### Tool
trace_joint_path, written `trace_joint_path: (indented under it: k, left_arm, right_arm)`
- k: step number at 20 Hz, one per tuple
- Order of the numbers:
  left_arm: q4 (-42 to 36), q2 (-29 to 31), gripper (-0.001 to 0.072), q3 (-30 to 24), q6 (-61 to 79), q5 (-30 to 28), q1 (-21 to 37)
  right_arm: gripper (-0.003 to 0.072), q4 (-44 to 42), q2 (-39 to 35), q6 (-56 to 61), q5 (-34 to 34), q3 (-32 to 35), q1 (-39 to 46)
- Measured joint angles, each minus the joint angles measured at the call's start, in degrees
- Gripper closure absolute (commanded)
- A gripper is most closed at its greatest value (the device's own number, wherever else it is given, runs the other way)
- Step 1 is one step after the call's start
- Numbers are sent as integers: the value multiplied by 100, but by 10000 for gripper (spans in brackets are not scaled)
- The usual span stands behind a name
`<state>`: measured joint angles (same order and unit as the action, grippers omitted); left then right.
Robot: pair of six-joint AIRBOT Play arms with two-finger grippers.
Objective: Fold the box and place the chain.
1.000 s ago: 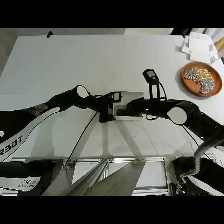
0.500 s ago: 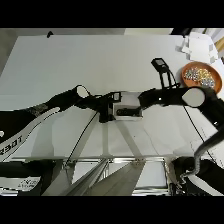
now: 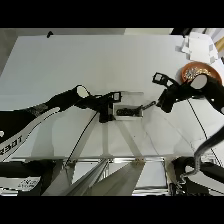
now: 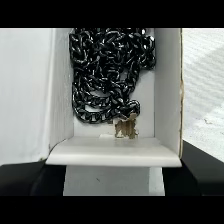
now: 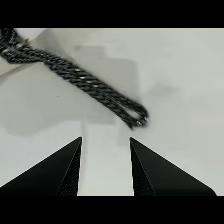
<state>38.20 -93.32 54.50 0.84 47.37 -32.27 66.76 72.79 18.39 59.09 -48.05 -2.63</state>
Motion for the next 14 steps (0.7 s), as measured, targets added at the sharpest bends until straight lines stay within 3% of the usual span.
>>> trace_joint_path:
  k: [5, 14]
  left_arm:
    - [0, 0, 693, 0, -2, 0, 0]
    - [0, 0, 693, 0, 0, 2, 0]
  right_arm:
    - [326, -820, 745, -1484, 94, -4, -127]
    - [326, -1447, 938, -2857, -103, 188, -264]
